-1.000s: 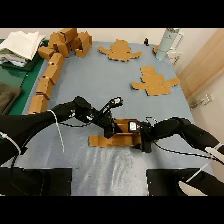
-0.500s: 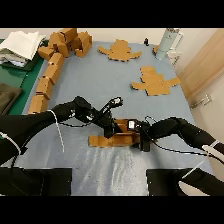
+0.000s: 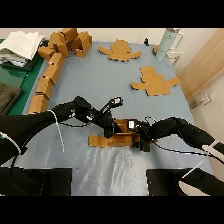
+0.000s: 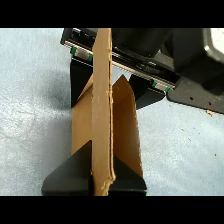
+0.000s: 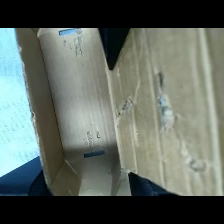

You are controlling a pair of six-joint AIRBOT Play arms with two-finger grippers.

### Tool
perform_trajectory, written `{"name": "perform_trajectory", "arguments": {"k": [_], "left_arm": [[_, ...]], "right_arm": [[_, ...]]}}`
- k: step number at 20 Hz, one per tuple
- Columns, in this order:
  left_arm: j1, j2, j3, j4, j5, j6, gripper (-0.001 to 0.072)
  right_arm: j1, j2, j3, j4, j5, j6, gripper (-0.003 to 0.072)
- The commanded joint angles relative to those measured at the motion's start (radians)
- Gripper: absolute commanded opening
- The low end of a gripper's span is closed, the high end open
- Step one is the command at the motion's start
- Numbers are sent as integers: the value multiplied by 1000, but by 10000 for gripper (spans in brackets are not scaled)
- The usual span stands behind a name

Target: Fold the box.

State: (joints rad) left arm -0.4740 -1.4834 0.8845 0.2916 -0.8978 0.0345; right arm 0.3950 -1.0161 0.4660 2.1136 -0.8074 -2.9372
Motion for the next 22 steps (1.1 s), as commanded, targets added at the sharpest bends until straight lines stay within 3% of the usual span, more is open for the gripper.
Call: {"name": "perform_trajectory", "arguments": {"k": [1,5,18,19,21,22], "left_arm": [[0,0,0,0,0,0,16],[0,0,0,0,0,0,16],[0,0,0,0,0,0,16],[0,0,0,0,0,0,16],[0,0,0,0,0,0,16],[0,0,0,0,0,0,16]], "right_arm": [[0,-1,0,3,1,0,567],[6,-1,0,2,1,0,510],[6,2,0,3,-5,6,514],[6,2,0,3,-5,6,539],[6,2,3,3,-5,40,700],[6,3,5,3,-5,50,701]]}}
